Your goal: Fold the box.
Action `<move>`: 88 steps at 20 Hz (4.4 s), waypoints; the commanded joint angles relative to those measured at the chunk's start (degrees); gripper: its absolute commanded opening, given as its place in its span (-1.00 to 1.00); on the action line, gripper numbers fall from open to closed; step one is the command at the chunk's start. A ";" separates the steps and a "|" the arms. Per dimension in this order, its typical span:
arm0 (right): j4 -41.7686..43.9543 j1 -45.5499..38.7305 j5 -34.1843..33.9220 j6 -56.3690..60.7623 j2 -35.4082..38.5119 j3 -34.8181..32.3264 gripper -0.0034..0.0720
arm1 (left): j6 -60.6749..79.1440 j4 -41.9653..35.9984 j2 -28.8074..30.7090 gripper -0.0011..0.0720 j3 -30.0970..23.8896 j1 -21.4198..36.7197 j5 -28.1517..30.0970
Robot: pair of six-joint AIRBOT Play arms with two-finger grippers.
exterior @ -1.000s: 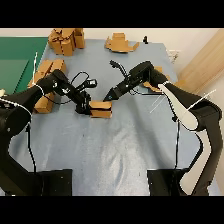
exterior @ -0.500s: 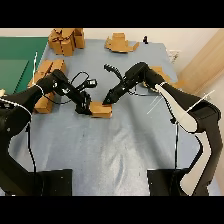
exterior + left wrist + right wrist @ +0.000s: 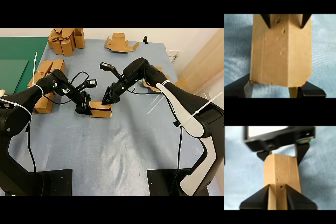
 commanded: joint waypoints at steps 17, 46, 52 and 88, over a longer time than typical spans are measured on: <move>14.40 -4.07 14.47 -12.66 11.08 -22.12 -0.68 | 0.07 0.02 0.00 -0.81 0.02 0.04 0.63; 3.02 2.05 24.13 -21.44 12.07 -24.68 -0.47 | 0.07 0.00 0.00 -0.81 0.02 -0.02 0.61; 2.99 3.15 24.06 -21.03 10.80 -24.68 -0.46 | 0.07 0.00 0.00 -0.81 0.02 -0.02 0.59; 8.15 3.43 22.62 -14.45 9.09 -24.63 -0.89 | 0.07 0.00 0.00 -0.81 0.04 -0.02 0.44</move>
